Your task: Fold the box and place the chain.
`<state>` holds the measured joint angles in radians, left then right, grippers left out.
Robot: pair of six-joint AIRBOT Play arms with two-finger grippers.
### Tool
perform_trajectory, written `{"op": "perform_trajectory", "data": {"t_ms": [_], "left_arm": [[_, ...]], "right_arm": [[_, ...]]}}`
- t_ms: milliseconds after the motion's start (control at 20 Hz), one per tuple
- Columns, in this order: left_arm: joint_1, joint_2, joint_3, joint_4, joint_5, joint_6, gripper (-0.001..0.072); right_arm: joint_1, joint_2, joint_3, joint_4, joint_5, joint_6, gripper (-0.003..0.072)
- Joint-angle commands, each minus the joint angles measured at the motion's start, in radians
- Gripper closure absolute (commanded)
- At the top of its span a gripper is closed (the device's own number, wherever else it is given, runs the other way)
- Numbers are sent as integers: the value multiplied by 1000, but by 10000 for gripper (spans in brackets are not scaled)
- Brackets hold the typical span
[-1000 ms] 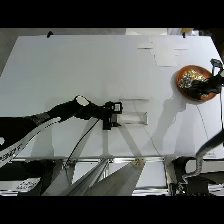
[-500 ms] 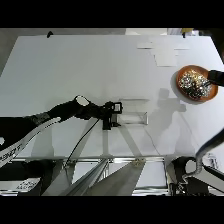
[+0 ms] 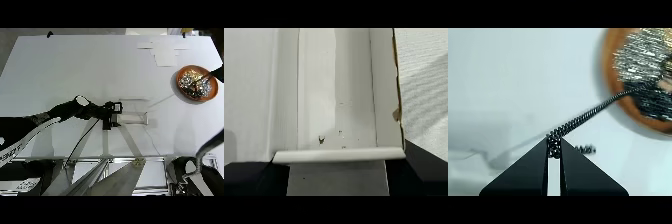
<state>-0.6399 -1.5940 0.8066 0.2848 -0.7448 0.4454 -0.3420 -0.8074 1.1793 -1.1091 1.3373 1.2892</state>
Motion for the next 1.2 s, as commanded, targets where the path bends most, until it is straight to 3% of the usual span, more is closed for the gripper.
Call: {"op": "perform_trajectory", "data": {"t_ms": [0, 400, 600, 850, 1150], "left_arm": [[0, 0, 0, 0, 0, 0, 540], [0, 0, 0, 0, 0, 0, 540], [0, 0, 0, 0, 0, 0, 540], [0, 0, 0, 0, 0, 0, 540], [0, 0, 0, 0, 0, 0, 539]], "right_arm": [[167, 114, 0, 74, 75, -2, 669], [647, 163, -21, 72, -46, 130, 669], [807, 154, -110, 69, -151, 155, 669], [873, 124, -282, 68, -325, 144, 669], [872, 47, -390, 9, -393, 143, 669]]}}
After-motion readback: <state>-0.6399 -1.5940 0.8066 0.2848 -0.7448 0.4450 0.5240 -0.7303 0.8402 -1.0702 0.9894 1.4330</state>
